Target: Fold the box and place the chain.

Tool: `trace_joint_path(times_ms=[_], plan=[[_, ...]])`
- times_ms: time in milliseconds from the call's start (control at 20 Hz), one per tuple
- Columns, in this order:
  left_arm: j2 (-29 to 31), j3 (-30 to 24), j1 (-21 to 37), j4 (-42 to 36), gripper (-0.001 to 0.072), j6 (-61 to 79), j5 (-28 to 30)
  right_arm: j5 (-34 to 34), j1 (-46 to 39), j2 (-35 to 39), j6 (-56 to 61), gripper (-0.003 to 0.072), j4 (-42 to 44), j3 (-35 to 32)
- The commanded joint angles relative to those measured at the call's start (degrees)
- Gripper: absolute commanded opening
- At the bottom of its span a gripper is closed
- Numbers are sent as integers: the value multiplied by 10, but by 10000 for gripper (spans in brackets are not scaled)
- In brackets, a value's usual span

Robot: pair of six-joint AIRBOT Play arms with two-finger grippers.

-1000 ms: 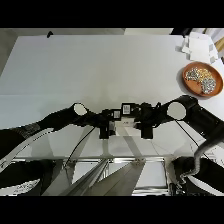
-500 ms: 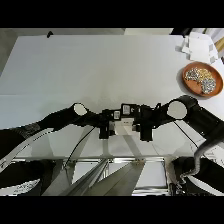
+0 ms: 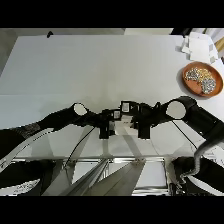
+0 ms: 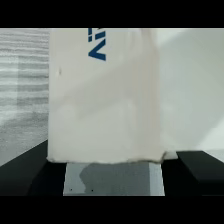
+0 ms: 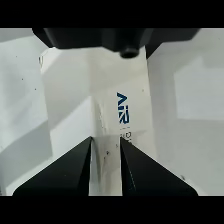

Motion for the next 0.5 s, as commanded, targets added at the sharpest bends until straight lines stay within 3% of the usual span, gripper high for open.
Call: trace_joint_path(times_ms=[0, 100, 150, 450], plan=[[0, 0, 0, 0, 79, 1, 0, -12, 0, -2, 22, 155, -31, -2], [0, 0, 0, 0, 79, 1, 0, -12, 0, -2, 25, 131, -30, -2], [0, 0, 0, 0, 79, 1, 0, -12, 0, -2, 25, 78, -29, -2], [0, 0, 0, 0, 79, 1, 0, -13, 0, 13, 25, 78, -27, -2]])
